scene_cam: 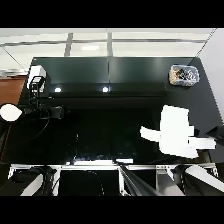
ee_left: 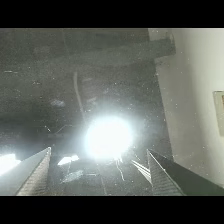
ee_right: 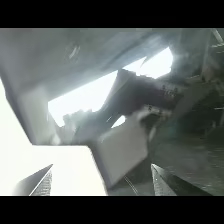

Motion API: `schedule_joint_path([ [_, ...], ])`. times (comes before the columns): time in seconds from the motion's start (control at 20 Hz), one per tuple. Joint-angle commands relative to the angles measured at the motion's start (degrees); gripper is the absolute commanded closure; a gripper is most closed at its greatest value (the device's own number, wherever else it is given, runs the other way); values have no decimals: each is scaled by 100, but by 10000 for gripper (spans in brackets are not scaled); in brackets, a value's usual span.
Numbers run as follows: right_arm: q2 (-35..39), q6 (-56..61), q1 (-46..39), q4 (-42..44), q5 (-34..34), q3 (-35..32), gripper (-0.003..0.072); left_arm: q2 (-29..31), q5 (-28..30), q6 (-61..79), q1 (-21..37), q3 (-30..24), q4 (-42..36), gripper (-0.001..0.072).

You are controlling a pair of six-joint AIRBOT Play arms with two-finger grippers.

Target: Fold the box and place the chain.

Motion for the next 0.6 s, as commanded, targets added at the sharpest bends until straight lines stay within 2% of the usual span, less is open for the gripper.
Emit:
schedule_joint_path([
  [0.0, -33, -802, 297, -393, 133, -227, -34, -4, -9, -2, 0, 4, -4, -6],
  [0.05, -33, -793, 330, -446, 179, -227, -8, -4, -13, -2, 0, 4, -4, -6],
  [0.15, -28, -599, 328, -553, 356, -219, 529, -4, -2, 0, 0, 4, 0, -5],
  [0.2, -24, -509, 334, -494, 509, -219, 672, -4, 9, 0, 0, 4, 0, -5],
  [0.35, 138, -511, 693, 175, 748, -221, 664, -4, 9, 0, 0, 4, 2, -5],
  [0.55, 466, -516, 2168, 1318, 638, -225, 663, -4, 70, 2, 0, 2, -2, -5],
])
